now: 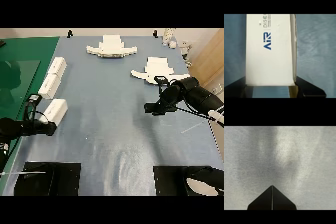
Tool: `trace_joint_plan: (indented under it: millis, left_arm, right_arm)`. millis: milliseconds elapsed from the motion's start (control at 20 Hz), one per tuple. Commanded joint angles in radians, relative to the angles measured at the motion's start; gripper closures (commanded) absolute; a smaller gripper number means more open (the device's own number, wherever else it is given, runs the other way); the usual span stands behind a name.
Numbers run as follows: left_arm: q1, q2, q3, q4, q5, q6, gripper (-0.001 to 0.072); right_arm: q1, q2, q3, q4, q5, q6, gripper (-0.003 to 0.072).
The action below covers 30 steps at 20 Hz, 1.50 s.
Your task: Fold the box.
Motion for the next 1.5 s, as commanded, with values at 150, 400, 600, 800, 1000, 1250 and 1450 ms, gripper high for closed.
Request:
trace_joint_plan:
  millis: [150,400,600,800,1000,1250,1450]
  left_arm:
    - [0.18,-0.166,0.027,0.052,0.085,0.026,0.0248]
    - [0.179,-0.362,0.144,0.044,0.204,0.027,0.0248]
    - [0.177,-0.523,0.238,-0.102,0.263,0.147,0.0248]
    - [0.177,-0.671,0.335,-0.22,0.268,0.238,0.0248]
    - [0.153,-0.769,0.418,-0.24,0.333,0.238,0.0248]
    - [0.059,-0.901,0.523,-0.24,0.42,0.227,0.0248]
    - [0.04,-0.996,0.605,-0.24,0.419,0.187,0.0248]
  right_arm:
    - [0.0,0.0,0.001,0.001,0.0,0.0,0.068]
    - [0.0,0.0,0.001,0.0,0.0,0.0,0.068]
    - [0.0,0.0,0.001,0.001,0.0,0.0,0.068]
    - [0.0,0.0,0.001,0.0,0.0,0.0,0.068]
    - [0.0,0.0,0.001,0.001,0.0,0.0,0.068]
    - [0.0,0.0,0.001,0.0,0.0,0.0,0.068]
    - [0.0,0.0,0.001,0.0,0.0,0.0,0.068]
